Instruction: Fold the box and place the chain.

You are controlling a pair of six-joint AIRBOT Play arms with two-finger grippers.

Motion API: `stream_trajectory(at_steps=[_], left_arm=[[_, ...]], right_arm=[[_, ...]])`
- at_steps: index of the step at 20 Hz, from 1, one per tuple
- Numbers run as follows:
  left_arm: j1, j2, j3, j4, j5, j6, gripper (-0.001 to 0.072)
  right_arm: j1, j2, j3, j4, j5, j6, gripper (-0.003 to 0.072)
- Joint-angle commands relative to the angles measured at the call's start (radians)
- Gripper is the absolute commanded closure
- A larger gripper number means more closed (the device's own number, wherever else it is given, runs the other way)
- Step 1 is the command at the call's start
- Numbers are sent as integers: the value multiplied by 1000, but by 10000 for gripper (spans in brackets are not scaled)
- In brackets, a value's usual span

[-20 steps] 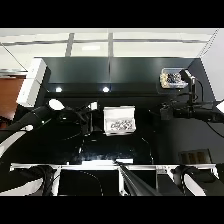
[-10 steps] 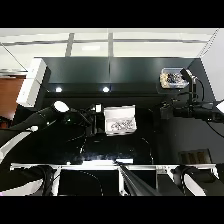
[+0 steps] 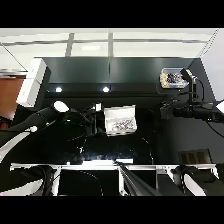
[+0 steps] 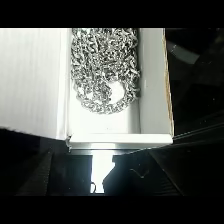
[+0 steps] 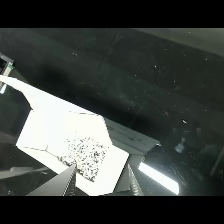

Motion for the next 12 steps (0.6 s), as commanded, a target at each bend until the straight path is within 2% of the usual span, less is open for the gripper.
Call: stream_trajectory(at_steps=[1,8,12], left_arm=[[0,10,-2,57,1,-81,-2],[-46,34,-12,60,11,-111,-2],[-82,34,-26,60,77,-143,-2]], right_arm=[[0,0,1,0,-1,0,309],[0,0,1,1,-1,1,309],[0,0,1,1,-1,1,309]])
